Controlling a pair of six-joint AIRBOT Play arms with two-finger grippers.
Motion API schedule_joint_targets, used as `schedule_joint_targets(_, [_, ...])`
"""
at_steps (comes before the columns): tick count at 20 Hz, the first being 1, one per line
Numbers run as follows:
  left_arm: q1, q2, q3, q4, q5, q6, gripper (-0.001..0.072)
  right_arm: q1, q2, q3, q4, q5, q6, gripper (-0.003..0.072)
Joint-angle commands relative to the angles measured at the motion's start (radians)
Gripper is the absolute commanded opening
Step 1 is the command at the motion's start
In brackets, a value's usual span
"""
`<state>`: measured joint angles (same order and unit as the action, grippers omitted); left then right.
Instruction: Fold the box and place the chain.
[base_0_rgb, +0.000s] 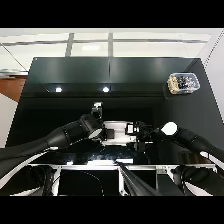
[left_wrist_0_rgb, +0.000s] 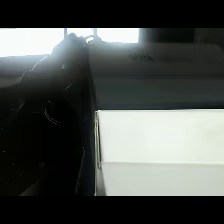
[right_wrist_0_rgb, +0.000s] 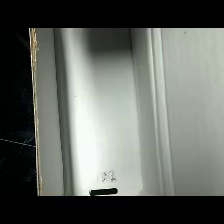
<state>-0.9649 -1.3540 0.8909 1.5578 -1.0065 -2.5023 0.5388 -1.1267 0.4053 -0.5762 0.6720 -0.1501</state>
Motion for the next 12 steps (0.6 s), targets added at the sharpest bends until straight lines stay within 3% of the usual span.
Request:
schedule_joint_targets(1, [-0.003,-0.017,0.009,0.001,-0.023,0.000,0.0218,-0.001,0.000,-0.001,0.000,0.000,0.000,0.0486])
schedule_joint_targets(8, [-0.002,-0.027,0.014,-0.018,-0.018,-0.001,0.0217,-0.001,0.000,-0.001,0.000,0.000,0.000,0.0486])
schedule_joint_targets(9, [-0.002,-0.028,0.014,-0.026,-0.011,0.000,0.0154,-0.001,0.000,-0.001,0.000,0.000,0.000,0.0486])
schedule_joint_targets(12, [-0.002,-0.028,0.014,-0.048,0.019,0.000,0.0108,-0.001,0.000,-0.001,0.000,0.000,0.000,0.0486])
